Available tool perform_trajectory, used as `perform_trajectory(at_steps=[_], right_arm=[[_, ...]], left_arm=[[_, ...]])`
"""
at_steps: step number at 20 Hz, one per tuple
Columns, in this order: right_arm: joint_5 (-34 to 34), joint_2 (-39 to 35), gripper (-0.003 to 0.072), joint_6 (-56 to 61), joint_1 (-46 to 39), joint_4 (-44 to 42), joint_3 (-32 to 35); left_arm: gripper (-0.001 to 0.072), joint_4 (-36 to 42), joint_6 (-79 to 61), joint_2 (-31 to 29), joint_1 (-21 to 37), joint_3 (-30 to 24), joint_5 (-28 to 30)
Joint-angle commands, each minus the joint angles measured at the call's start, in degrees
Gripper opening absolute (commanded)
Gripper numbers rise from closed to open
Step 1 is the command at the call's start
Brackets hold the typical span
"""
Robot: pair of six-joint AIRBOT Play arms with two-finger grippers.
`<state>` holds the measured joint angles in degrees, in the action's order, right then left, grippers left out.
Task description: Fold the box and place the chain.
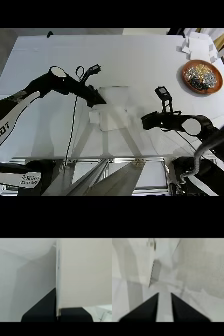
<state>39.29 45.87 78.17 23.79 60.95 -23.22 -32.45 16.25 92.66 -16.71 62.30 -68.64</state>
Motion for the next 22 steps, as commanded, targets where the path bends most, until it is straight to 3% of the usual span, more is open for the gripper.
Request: perform_trajectory(at_steps=[1, 3, 5, 6, 8, 11, 13, 16, 20, 22], right_arm=[[4.02, -0.09, 0.0349, 0.24, 0.07, -0.31, -1.09], [7.89, -0.81, 0.0435, 1.68, 0.07, 0.79, -2.67], [11.17, -2.71, 0.0435, 3.10, 0.07, 2.89, -4.00], [12.00, -4.00, 0.0449, 4.57, 0.07, 4.26, -4.46], [13.49, -7.82, 0.0551, 7.78, 0.07, 6.69, -4.63], [17.03, -13.00, 0.0551, 7.96, 0.07, 7.13, -4.63], [18.21, -14.86, 0.0551, 7.96, 0.07, 7.17, -4.63], [18.29, -15.19, 0.0551, 7.96, 0.07, 7.13, -4.61], [18.25, -15.19, 0.0550, 8.70, 0.07, 7.15, -4.61], [18.21, -15.19, 0.0550, 8.85, 0.07, 7.15, -4.61]], left_arm=[[-0.0003, -0.04, -5.05, -0.98, -0.98, 0.02, -0.83], [-0.0004, -0.85, -5.99, -3.28, -2.54, 0.02, 0.39], [-0.0005, -2.08, -6.27, -6.49, -4.28, -0.94, 1.09], [-0.0005, -1.90, -7.37, -8.52, -5.05, -2.89, 2.75], [-0.0004, -1.09, -10.25, -12.57, -5.92, -8.41, 5.79], [-0.0001, 9.90, -20.92, -16.11, -5.81, -16.98, 2.62], [0.0005, 11.67, -25.94, -15.58, -6.36, -18.73, -0.11], [0.0005, 7.87, -26.53, -15.10, -7.30, -18.73, 5.49], [0.0007, 9.49, -27.34, -14.78, -8.61, -18.73, 13.73], [0.0007, 9.51, -30.51, -14.01, -9.27, -18.73, 14.36]])
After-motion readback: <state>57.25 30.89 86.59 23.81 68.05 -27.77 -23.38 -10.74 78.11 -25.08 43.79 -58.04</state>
